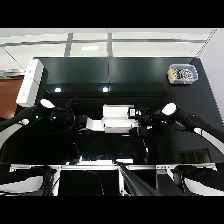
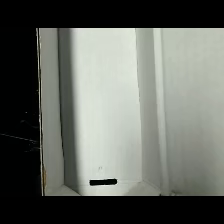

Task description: Fold the box and place the chain.

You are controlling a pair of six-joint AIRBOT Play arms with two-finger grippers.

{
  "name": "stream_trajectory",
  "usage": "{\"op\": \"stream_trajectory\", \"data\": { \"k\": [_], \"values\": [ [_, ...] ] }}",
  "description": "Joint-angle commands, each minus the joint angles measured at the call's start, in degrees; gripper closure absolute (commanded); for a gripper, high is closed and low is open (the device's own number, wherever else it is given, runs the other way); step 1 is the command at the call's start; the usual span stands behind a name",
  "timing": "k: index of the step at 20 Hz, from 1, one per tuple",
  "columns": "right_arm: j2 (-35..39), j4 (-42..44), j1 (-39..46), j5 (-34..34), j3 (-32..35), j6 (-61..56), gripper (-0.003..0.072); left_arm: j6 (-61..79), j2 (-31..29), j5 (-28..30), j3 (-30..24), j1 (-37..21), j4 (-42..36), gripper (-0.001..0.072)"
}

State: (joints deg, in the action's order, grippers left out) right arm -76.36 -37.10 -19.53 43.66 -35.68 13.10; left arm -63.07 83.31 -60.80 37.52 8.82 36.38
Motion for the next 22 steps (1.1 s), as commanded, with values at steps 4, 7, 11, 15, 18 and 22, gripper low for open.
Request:
{"op": "stream_trajectory", "data": {
  "k": [4, 7, 11, 15, 18, 22],
  "values": [
    [-0.02, 0.02, 0.00, 0.02, -0.02, -0.02, 0.0444, 9.86, 0.92, -0.63, 0.26, -0.52, -11.34, 0.0686],
    [-0.02, 0.00, 0.00, 0.02, 0.00, 0.00, 0.0444, 9.75, 0.92, -4.79, 2.45, -1.75, -11.63, 0.0358],
    [-0.02, 0.00, 0.00, 0.02, 0.00, 0.00, 0.0443, 9.75, 0.94, -7.74, 4.66, -1.05, -12.39, 0.0183],
    [-0.02, 0.00, 0.00, 0.02, 0.00, -0.02, 0.0443, 8.33, 0.92, -7.08, 6.45, 2.97, -12.70, 0.0183],
    [-0.02, 0.02, 0.00, 0.02, 0.00, -0.02, 0.0443, 1.79, 0.92, -5.14, 9.70, 5.99, -9.11, 0.0188],
    [-0.02, 0.00, 0.00, 0.02, 0.00, -0.02, 0.0443, -7.28, 0.90, -5.49, 15.02, 10.25, 1.49, 0.0225]
  ]
}}
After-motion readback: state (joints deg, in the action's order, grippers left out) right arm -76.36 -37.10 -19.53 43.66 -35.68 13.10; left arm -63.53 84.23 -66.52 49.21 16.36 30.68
